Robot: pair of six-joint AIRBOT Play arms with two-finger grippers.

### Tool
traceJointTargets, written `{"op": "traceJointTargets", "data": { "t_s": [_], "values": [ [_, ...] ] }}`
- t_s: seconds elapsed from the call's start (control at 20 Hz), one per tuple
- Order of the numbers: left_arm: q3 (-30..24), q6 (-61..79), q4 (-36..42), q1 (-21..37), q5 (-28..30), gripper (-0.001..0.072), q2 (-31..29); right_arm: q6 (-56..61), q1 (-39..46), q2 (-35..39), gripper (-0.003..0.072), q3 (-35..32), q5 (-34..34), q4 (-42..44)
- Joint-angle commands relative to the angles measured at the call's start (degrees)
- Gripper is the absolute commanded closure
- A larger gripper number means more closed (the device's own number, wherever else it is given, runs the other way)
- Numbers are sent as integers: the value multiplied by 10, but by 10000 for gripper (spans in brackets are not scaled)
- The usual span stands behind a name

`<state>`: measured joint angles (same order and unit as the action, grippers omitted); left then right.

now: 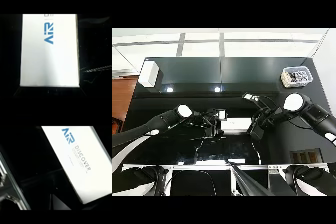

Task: Fold the box and place the chain.

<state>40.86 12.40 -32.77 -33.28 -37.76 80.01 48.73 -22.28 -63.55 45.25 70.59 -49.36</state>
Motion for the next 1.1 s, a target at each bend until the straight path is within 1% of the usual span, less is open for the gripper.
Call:
{"op": "traceJointTargets", "data": {
  "t_s": [0.0, 0.1, 0.2, 0.45, 0.7, 0.8, 0.85, 0.95, 1.05],
  "values": [
    [0, 0, 0, 0, 0, 253, 0, 89, 1, -2, 669, -3, -50, 78],
    [0, 0, 0, 0, 0, 252, 0, 92, 1, -12, 669, -4, -104, 121],
    [0, 0, 0, 0, 0, 252, 0, 104, 1, -35, 669, -4, -130, 138],
    [0, 0, 0, 0, 0, 251, 0, 110, 1, -108, 669, -4, -120, 111],
    [0, 0, 0, 0, 0, 247, 0, 117, 2, -119, 669, -4, -129, 97],
    [0, 0, 0, 0, 0, 247, 0, 116, 9, -109, 669, -2, -113, 101],
    [0, 0, 0, 0, -1, 247, 0, 114, 18, -96, 669, 2, -92, 101],
    [0, 0, 0, 0, 1, 247, 0, 106, 48, -56, 669, 17, -39, 95],
    [0, 0, 0, 1, 1, 245, -2, 107, 98, 2, 669, 25, 6, 66]
  ]
}}
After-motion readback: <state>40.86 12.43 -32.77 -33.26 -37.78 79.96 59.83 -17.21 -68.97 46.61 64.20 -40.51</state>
